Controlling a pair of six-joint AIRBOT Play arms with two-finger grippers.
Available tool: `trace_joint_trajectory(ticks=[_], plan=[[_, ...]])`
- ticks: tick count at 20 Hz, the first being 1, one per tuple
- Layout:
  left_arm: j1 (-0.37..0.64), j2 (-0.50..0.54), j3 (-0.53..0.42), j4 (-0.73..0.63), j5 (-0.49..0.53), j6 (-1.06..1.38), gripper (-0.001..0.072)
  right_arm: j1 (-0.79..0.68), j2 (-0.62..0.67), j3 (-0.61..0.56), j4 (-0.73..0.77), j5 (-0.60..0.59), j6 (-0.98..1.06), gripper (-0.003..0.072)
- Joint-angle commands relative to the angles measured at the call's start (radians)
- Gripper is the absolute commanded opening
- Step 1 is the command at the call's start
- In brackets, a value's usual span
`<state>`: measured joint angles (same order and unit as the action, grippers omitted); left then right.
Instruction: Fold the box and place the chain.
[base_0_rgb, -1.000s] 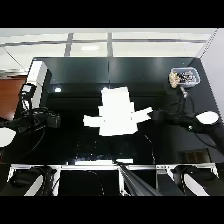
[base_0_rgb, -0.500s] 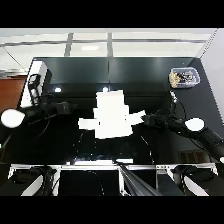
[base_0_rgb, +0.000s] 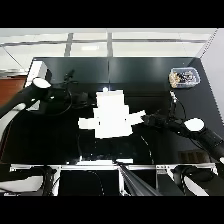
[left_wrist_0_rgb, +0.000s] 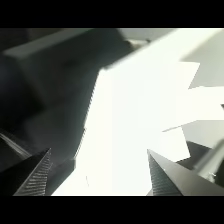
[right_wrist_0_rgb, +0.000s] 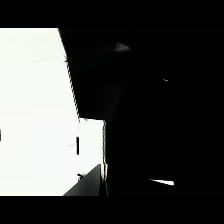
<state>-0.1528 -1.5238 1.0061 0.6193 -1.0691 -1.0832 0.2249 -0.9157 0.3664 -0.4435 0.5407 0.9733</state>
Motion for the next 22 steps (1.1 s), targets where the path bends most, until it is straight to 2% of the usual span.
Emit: trace_joint_trajectory(ticks=[1, 5, 7, 8, 10, 11, 13, 15, 16, 19, 20, 22], plan=[[-0.038, -0.166, 0.136, -0.048, -0.105, 0.022, 0.0706, 0.0, 0.001, -0.001, 0.0, 0.01, 0.0, 0.0012], [-0.079, -0.28, 0.25, -0.048, -0.232, 0.043, 0.0702, 0.0, 0.001, -0.001, 0.0, 0.016, 0.0, 0.0011], [-0.086, -0.324, 0.299, -0.049, -0.337, 0.108, 0.068, 0.0, 0.001, -0.001, 0.001, 0.018, 0.0, 0.0011], [-0.088, -0.341, 0.318, -0.047, -0.395, 0.148, 0.065, 0.0, 0.001, -0.001, 0.001, 0.019, 0.0, 0.0011], [-0.09, -0.357, 0.337, -0.027, -0.48, 0.239, 0.052, 0.0, 0.001, -0.001, 0.001, 0.023, 0.0, 0.0011], [-0.091, -0.362, 0.345, -0.003, -0.505, 0.272, 0.043, 0.0, 0.001, -0.001, 0.001, 0.025, 0.0, 0.0011], [-0.091, -0.372, 0.357, 0.028, -0.539, 0.304, 0.0345, 0.0, 0.001, -0.001, 0.001, 0.026, 0.0, 0.0012], [-0.093, -0.382, 0.366, 0.062, -0.55, 0.306, 0.0324, 0.0, 0.001, -0.001, 0.0, 0.026, 0.0, 0.0011], [-0.094, -0.386, 0.369, 0.077, -0.546, 0.306, 0.0264, 0.0, 0.001, -0.001, 0.001, 0.026, 0.0, 0.0012], [-0.098, -0.394, 0.369, 0.076, -0.512, 0.305, 0.0212, 0.0, 0.001, -0.001, 0.001, 0.027, 0.0, 0.0011], [-0.098, -0.395, 0.369, 0.075, -0.503, 0.307, 0.0141, 0.0, 0.001, -0.001, 0.0, 0.027, 0.0, 0.0012], [-0.097, -0.396, 0.369, 0.074, -0.496, 0.313, 0.0085, 0.0, 0.001, -0.001, 0.0, 0.028, 0.0, 0.0011]])
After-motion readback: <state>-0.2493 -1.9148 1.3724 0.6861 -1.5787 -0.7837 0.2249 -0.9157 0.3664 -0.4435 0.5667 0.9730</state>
